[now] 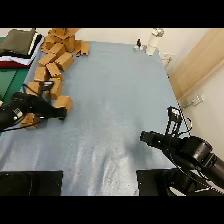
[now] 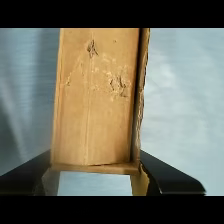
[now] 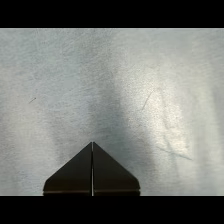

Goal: Fold the box.

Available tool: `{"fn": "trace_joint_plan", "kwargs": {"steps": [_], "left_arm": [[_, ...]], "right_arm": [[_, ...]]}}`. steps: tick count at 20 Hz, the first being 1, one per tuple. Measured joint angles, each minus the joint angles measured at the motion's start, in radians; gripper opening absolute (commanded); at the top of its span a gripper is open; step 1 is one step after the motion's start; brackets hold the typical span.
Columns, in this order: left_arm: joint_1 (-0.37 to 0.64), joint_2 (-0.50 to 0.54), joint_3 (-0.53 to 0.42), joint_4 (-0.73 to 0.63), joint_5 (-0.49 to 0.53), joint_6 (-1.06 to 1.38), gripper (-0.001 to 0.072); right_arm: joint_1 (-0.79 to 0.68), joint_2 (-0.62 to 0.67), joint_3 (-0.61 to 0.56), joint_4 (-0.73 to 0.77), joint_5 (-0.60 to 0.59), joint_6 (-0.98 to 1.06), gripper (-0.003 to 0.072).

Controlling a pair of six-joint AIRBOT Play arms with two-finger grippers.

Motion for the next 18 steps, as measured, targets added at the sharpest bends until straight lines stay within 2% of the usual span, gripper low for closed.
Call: {"fn": "trace_joint_plan", "kwargs": {"steps": [2, 5, 14, 15, 16, 18], "left_arm": [[0.073, 0.0, 0.004, 0.013, 0.026, -0.025, 0.0468], [0.132, 0.0, 0.006, 0.03, 0.003, -0.045, 0.0468], [0.165, -0.027, 0.007, 0.061, -0.147, -0.039, 0.0473], [0.165, -0.033, 0.007, 0.063, -0.152, -0.036, 0.0648], [0.166, -0.037, 0.007, 0.066, -0.159, -0.035, 0.0694], [0.166, -0.042, 0.007, 0.078, -0.163, -0.032, 0.0694]], "right_arm": [[0.0, 0.0, 0.0, -0.012, 0.0, -0.001, 0.0003], [0.0, 0.0, 0.0, -0.021, 0.0, -0.002, 0.0004], [0.0, 0.0, 0.0, -0.027, 0.0, -0.002, 0.0004], [0.0, 0.0, 0.0, -0.027, 0.0, -0.002, 0.0003], [0.0, 0.0, 0.0, -0.027, 0.0, -0.002, 0.0004], [0.0, 0.0, 0.0, -0.026, 0.0, -0.002, 0.0004]]}}
